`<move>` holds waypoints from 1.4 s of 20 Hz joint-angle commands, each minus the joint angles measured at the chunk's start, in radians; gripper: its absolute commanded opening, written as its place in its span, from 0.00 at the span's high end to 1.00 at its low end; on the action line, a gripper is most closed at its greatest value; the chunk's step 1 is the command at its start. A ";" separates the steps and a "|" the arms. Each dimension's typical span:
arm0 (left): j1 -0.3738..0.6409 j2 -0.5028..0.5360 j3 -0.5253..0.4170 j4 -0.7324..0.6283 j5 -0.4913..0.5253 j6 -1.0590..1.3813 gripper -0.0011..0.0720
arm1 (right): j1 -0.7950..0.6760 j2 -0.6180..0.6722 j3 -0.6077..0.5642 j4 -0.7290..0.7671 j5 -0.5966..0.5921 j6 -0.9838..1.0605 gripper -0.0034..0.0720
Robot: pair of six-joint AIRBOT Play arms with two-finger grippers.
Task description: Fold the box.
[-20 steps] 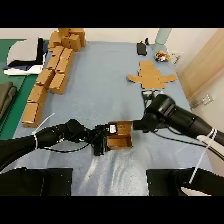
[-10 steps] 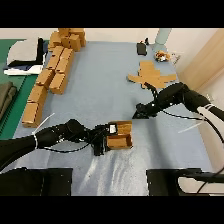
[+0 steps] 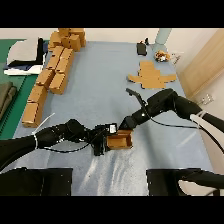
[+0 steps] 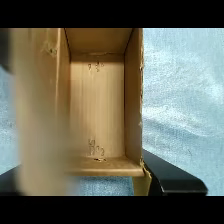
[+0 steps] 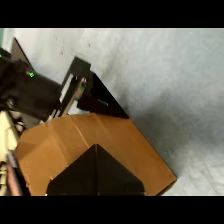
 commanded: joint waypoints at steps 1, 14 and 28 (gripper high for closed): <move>0.000 0.000 0.001 0.000 0.000 0.000 0.24 | 0.121 0.152 -0.098 -0.128 0.149 -0.018 0.95; 0.000 0.000 0.001 0.000 0.000 0.000 0.24 | 0.564 0.561 -0.377 -0.739 0.655 0.098 0.95; 0.000 0.000 0.001 0.000 0.000 0.000 0.24 | 0.720 0.564 -0.482 -0.957 0.775 0.024 0.44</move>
